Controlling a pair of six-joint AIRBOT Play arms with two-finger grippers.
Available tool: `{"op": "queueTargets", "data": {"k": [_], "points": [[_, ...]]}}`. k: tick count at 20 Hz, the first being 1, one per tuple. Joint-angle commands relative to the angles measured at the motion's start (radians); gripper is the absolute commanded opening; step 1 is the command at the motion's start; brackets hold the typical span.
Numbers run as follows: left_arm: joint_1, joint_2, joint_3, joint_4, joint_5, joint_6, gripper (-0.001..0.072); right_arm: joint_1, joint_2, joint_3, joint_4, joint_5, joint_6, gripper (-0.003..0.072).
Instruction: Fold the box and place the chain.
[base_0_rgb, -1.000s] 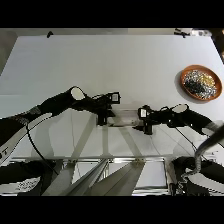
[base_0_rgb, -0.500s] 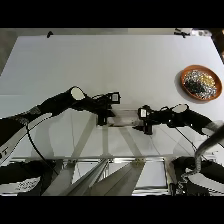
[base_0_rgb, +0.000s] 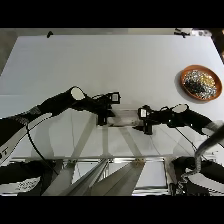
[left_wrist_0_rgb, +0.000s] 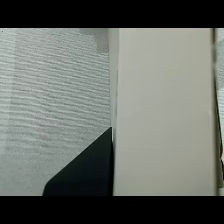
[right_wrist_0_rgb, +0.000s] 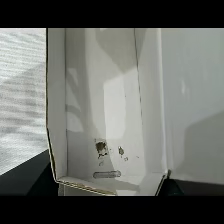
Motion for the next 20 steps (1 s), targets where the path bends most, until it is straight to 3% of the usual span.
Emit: {"op": "queueTargets", "data": {"k": [1, 8, 9, 12, 13, 17, 20], "points": [[0.0, 0.0, 0.0, 0.0, 0.001, 0.0, 0.001, -0.001, 0.0, 0.001, 0.0, 0.0, 0.0, 0.0463], [0.0, 0.0, 0.0, 0.0, 0.015, 0.0, 0.0032, -0.001, 0.0, 0.001, 0.0, 0.0, 0.0, 0.0463], [0.0, 0.0, 0.0, 0.0, 0.016, 0.0, 0.0115, -0.001, 0.0, 0.001, 0.0, 0.0, 0.0, 0.0463], [0.002, 0.005, 0.0, 0.0, 0.014, -0.006, 0.0596, -0.001, 0.0, 0.001, 0.0, 0.0, 0.0, 0.0463], [0.003, 0.013, 0.0, 0.0, 0.014, -0.018, 0.0654, -0.001, 0.0, 0.001, 0.0, 0.001, 0.0, 0.0463], [0.003, 0.085, 0.0, 0.044, 0.006, -0.056, 0.0652, -0.001, 0.0, 0.001, 0.0, 0.0, 0.0, 0.0463], [0.003, 0.161, 0.0, 0.215, -0.021, -0.158, 0.0651, -0.001, 0.0, 0.001, 0.0, 0.0, 0.0, 0.0463]]}}
